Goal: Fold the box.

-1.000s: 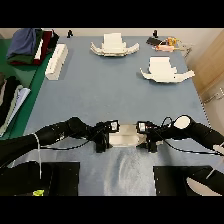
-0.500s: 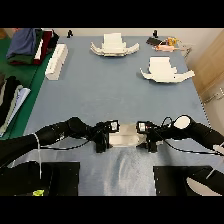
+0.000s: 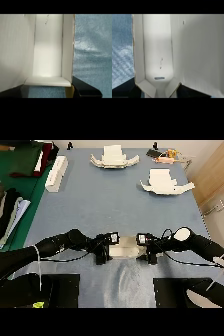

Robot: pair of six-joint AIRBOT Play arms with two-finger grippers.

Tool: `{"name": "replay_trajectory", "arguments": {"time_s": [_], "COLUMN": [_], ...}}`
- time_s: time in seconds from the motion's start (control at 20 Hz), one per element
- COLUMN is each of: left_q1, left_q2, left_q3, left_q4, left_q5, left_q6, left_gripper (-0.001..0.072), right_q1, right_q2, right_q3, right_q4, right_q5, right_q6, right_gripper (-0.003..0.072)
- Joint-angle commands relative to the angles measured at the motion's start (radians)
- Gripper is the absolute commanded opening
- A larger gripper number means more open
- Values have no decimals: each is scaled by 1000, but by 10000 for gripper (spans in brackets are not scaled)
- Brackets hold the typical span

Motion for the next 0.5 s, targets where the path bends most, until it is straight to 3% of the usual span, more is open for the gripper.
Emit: {"name": "replay_trajectory", "arguments": {"time_s": [0.0,0.3,0.4,0.45], "left_q1": [0,0,0,0], "left_q2": [0,0,0,0], "left_q3": [-1,-1,-1,-1], "left_q4": [0,0,0,0], "left_q5": [0,0,0,0], "left_q6": [0,0,0,0], "left_gripper": [469,469,468,469], "right_q1": [0,0,0,0], "right_q2": [0,1,1,2], "right_q3": [1,1,2,4], "right_q4": [0,1,3,4], "right_q5": [0,0,0,0], "right_q6": [0,0,-1,-1], "right_gripper": [512,515,715,715]}}
